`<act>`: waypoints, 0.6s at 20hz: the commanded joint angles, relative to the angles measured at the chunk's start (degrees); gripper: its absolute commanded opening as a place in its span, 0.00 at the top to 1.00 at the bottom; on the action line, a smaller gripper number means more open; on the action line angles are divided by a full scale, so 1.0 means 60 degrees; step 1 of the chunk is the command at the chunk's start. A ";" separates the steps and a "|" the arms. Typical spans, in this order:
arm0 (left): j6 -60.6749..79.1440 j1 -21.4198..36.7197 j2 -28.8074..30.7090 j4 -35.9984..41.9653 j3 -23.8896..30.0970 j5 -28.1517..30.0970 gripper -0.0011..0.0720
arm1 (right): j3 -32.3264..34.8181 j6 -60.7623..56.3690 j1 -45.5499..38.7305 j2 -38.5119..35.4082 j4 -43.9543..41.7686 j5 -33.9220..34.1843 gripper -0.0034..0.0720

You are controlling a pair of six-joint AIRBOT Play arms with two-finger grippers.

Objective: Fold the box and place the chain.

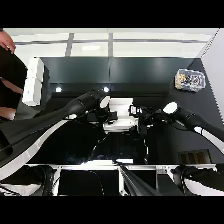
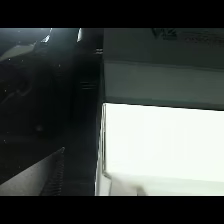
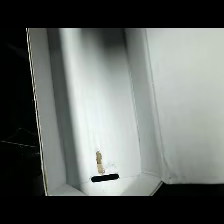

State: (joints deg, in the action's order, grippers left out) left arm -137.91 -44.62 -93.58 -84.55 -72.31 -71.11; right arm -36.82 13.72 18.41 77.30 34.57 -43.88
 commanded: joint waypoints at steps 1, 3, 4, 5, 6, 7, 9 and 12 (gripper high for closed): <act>0.0015 -0.0036 0.0007 -0.0047 0.0055 0.0146 0.34 | -0.0004 0.0000 0.0007 0.0004 0.0000 -0.0004 0.56; 0.0015 -0.0036 0.0007 -0.0113 0.0055 0.0189 0.35 | 0.0000 -0.0004 0.0007 0.0004 0.0000 0.0000 0.56; 0.0015 -0.0040 0.0007 -0.0102 0.0055 0.0255 0.38 | -0.0004 -0.0004 0.0007 0.0004 0.0000 0.0000 0.56; 0.0011 -0.0044 0.0007 -0.0036 0.0055 0.0317 0.50 | -0.0004 -0.0004 0.0007 0.0004 0.0000 0.0000 0.56; 0.0007 -0.0058 0.0007 -0.0011 0.0055 0.0357 0.62 | -0.0004 -0.0004 0.0007 0.0004 0.0000 0.0000 0.56; 0.0007 -0.0087 0.0007 -0.0007 0.0055 0.0361 0.81 | -0.0004 -0.0004 0.0007 0.0004 0.0000 0.0000 0.56; 0.0018 -0.0113 0.0004 -0.0044 0.0055 0.0382 0.95 | -0.0004 -0.0004 0.0007 0.0004 0.0000 0.0000 0.56; 0.0015 -0.0113 0.0004 -0.0036 0.0055 0.0350 0.95 | -0.0004 -0.0004 0.0007 0.0004 0.0000 0.0000 0.56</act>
